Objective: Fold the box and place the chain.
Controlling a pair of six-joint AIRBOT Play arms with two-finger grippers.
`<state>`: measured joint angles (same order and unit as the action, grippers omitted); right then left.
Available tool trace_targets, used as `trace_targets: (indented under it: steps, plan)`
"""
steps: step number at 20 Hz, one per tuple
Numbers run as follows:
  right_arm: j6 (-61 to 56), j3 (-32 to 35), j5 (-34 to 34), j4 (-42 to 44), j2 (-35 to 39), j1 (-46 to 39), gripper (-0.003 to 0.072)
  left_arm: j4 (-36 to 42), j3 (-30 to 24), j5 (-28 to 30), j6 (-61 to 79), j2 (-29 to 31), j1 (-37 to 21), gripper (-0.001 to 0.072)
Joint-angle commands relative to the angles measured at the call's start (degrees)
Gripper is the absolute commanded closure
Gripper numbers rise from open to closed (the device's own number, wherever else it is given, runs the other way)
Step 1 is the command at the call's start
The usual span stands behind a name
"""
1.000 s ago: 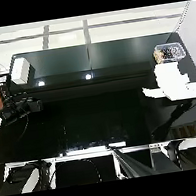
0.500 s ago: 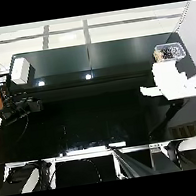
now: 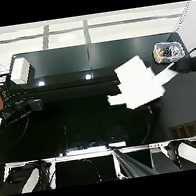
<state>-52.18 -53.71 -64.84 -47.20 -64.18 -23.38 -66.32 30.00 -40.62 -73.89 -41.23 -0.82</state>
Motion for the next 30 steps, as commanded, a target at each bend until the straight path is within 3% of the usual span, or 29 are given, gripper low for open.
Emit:
trace_targets:
  steps: [1,5,8,9,10,11,13,16,18,21,27,28,30]
  plan:
    - [-4.5,16.2,15.3,7.5,10.0,11.9,0.0674,1.8,-0.1,-0.1,0.0,0.0,0.1,0.0685]
    - [-4.5,30.5,33.6,20.1,14.8,28.1,0.0674,7.6,-0.1,-0.1,0.2,-1.4,0.8,0.0685]
    - [-4.6,35.4,45.2,26.9,14.7,39.1,0.0674,11.6,0.0,0.2,0.2,-5.9,4.7,0.0681]
    - [-4.6,35.9,47.2,28.0,14.7,41.8,0.0673,13.2,0.2,0.5,0.3,-8.2,6.7,0.0574]
    - [-4.6,36.0,48.2,28.2,14.7,43.6,0.0673,14.1,0.9,0.8,0.3,-10.6,8.7,0.0259]
    - [-4.6,36.0,48.8,28.2,14.7,45.0,0.0673,14.3,2.5,0.2,0.4,-13.7,10.7,-0.0001]
    - [-4.6,36.0,48.3,28.1,14.7,45.7,0.0673,16.3,8.2,-5.7,0.8,-20.7,12.3,0.0006]
    - [-4.6,36.0,47.4,28.1,14.7,45.7,0.0673,32.2,16.4,-15.0,9.6,-32.5,11.4,0.0013]
    - [-4.6,36.0,47.1,28.0,14.7,45.7,0.0673,38.2,20.5,-20.0,11.3,-39.8,10.8,0.0023]
    - [-4.6,36.0,46.7,26.3,14.7,45.9,0.0673,38.7,25.6,-23.4,11.3,-48.8,10.8,0.0023]
    - [-4.6,36.0,45.6,25.9,14.7,45.9,0.0673,38.8,31.9,-33.4,11.7,-58.9,11.5,0.0024]
    - [-4.6,36.0,45.6,25.9,14.7,45.9,0.0674,38.8,33.0,-35.1,13.4,-60.1,11.9,0.0039]
    - [-4.6,36.0,45.6,25.9,14.7,45.9,0.0673,38.5,35.6,-40.3,18.2,-62.0,12.9,0.0247]
